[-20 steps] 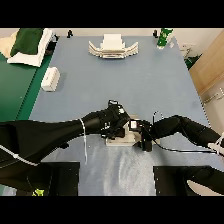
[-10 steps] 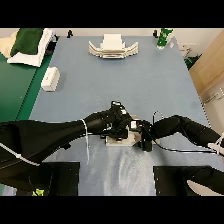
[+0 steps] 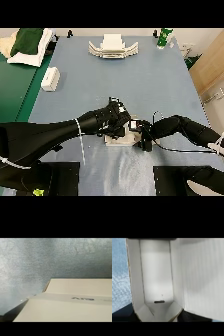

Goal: Fold the box.

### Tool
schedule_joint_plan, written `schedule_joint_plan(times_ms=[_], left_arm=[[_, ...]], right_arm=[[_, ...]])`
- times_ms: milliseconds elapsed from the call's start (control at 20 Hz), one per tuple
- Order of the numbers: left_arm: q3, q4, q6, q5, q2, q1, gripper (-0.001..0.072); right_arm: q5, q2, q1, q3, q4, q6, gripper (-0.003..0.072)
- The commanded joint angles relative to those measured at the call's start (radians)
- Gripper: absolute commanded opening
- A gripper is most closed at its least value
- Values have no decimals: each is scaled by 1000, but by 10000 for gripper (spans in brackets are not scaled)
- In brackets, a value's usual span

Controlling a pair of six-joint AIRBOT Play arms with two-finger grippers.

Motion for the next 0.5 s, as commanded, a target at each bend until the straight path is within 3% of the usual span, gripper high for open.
schedule_joint_plan(times_ms=[0, 450], left_arm=[[-5, 8, -2, -13, 5, 1, 342], [-5, -10, -3, 24, -40, -1, 318]], right_arm=[[0, -1, 0, 1, 0, 0, 583], [0, -1, 0, 1, 0, 0, 583]])
